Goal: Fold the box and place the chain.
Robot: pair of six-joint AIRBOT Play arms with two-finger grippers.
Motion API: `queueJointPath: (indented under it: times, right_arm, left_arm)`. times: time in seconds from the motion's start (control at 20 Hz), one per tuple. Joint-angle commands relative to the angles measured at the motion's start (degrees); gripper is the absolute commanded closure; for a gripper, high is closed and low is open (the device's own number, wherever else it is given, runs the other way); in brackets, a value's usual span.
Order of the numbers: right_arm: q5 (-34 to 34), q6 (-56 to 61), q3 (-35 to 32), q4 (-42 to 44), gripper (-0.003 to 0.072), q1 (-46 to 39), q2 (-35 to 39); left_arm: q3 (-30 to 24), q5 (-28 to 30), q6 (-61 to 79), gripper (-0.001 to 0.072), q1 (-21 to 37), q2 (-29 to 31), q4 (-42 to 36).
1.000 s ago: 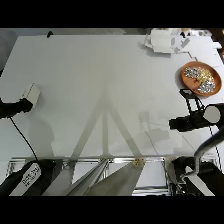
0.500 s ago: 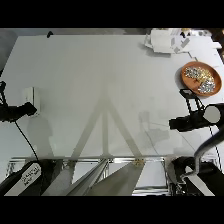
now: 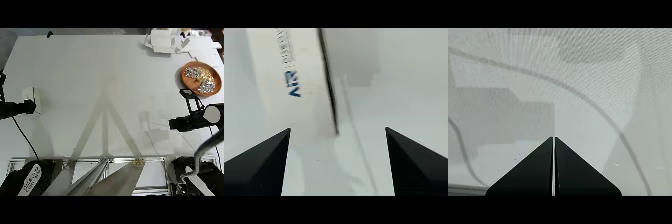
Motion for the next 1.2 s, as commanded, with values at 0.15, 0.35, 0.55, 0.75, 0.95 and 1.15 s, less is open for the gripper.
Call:
queueJointPath:
  times: [0.15,0.35,0.55,0.75,0.95,1.15]
  right_arm:
    - [0.0,0.0,0.0,0.0,0.0669,0.0,0.0]
    - [0.0,0.0,0.0,0.0,0.0669,0.0,0.0]
    - [0.0,0.0,0.0,0.0,0.0669,0.0,0.0]
    - [0.0,0.0,0.0,0.0,0.0669,0.0,0.0]
    - [0.0,0.0,0.0,0.0,0.0669,0.0,0.0]
    - [0.0,0.0,0.0,0.0,0.0669,0.0,0.0]
  left_arm:
    - [0.0,-13.1,-0.1,0.0082,-12.3,9.2,0.4]
    - [0.0,-20.5,0.0,0.0082,-15.7,9.3,0.1]
    - [0.0,-20.8,0.0,0.0081,-16.8,9.4,-2.3]
    - [0.0,-20.7,0.0,0.0080,-16.8,9.4,-2.6]
    - [0.0,-20.7,0.0,0.0080,-16.8,9.4,-2.5]
    - [0.0,-20.7,0.0,0.0080,-16.8,9.4,-2.5]
